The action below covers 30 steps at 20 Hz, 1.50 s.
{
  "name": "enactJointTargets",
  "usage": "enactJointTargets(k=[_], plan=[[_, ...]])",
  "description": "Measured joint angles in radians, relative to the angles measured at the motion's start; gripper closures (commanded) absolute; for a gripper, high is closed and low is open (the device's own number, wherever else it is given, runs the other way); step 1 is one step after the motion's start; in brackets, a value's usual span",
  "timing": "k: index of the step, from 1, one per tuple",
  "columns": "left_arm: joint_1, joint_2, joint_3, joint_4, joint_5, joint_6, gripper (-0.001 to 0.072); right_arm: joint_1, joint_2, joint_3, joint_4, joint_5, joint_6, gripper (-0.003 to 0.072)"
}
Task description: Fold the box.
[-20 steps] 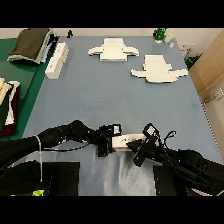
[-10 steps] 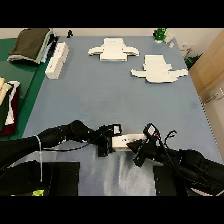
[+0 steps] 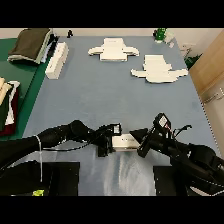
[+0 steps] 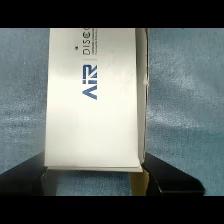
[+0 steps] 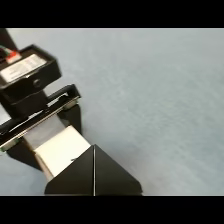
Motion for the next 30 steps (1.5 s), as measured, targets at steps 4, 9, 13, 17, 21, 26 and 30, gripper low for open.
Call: enactJointTargets(k=[4,9,13,17,21,26,30], plan=[[0.000,0.000,0.000,0.000,0.000,0.000,0.0285,-0.126,-0.085,0.129,-0.053,-0.203,0.003,0.0682],[0.000,0.000,0.000,0.001,0.000,0.000,0.0285,-0.291,-0.344,0.383,-0.108,-0.530,0.109,0.0681],[0.000,0.000,0.000,0.001,0.000,0.000,0.0285,-0.370,-0.552,0.532,-0.126,-0.733,0.210,0.0682],[0.000,0.000,0.001,0.001,-0.001,-0.006,0.0285,-0.393,-0.661,0.583,-0.121,-0.806,0.250,0.0681],[0.002,0.021,0.007,0.012,-0.019,-0.035,0.0285,-0.399,-0.695,0.597,-0.118,-0.834,0.262,0.0682],[0.022,0.146,0.014,0.061,-0.042,-0.157,0.0285,-0.401,-0.705,0.601,-0.118,-0.843,0.267,0.0682],[0.159,0.245,0.015,0.312,-0.046,-0.473,0.0285,-0.401,-0.707,0.602,-0.117,-0.847,0.268,0.0682]])
